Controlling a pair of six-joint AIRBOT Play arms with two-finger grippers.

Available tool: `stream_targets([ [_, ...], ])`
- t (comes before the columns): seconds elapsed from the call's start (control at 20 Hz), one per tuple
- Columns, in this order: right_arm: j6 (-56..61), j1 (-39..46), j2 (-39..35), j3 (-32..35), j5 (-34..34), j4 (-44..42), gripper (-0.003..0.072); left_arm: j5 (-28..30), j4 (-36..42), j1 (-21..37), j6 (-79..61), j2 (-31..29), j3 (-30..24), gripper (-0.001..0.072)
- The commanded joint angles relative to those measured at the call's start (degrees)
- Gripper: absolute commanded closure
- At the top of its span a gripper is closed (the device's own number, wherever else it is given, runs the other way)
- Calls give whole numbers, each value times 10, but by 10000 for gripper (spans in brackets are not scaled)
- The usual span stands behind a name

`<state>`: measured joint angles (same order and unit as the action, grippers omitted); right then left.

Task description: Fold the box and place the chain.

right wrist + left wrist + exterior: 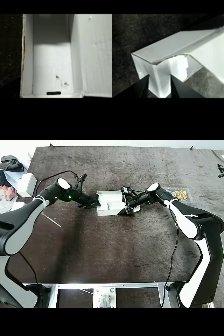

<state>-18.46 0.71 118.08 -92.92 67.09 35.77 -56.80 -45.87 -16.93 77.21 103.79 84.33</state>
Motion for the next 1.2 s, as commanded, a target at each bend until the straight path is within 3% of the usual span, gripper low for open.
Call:
stream_targets([
  [0.0, 0, 0, 0, 0, 0, 0, 155, 8, -71, -17, 92, 0, 16, 413],
  [0.3, 0, 0, 0, 0, 0, 0, 155, -13, -203, -51, 247, 1, 50, 413],
  [0.6, 0, 0, 0, 0, 0, 0, 155, -7, -212, -64, 280, 10, 53, 414],
  [0.8, 0, 0, 0, 0, 0, 0, 155, -50, -224, -68, 296, 38, 107, 413],
  [1.15, 0, 0, 0, 0, 0, 0, 155, -122, -324, -102, 389, 87, 199, 414],
])
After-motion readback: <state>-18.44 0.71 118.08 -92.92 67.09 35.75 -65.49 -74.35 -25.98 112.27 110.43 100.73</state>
